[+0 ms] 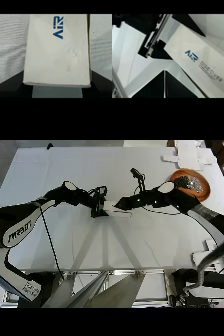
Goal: Fold the box and place the chain.
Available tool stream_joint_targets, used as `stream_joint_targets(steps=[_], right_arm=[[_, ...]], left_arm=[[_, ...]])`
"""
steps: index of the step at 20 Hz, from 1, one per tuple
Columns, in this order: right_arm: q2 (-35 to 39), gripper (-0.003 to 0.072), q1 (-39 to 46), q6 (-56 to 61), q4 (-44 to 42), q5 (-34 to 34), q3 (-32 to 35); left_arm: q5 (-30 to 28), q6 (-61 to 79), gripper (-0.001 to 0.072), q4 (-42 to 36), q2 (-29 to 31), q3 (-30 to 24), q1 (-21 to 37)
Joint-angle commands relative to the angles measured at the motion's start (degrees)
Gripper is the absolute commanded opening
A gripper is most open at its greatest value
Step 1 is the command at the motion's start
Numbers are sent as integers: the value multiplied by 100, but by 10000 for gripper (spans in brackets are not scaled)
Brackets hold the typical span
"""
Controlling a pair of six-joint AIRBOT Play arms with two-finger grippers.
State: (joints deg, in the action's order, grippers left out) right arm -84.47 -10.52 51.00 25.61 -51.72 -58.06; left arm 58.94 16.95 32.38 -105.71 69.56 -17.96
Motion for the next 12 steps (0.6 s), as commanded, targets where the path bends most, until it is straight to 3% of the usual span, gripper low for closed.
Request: stream_joint_targets(steps=[1,7,12], right_arm=[[22,12,-214,173,-146,378,-199],[-811,12,-713,872,-31,883,-533],[-942,11,-726,1967,1397,1056,-533]], left_arm=[[0,13,275,4,2,4,0],[0,13,275,4,2,4,0],[0,13,275,4,2,4,0]])
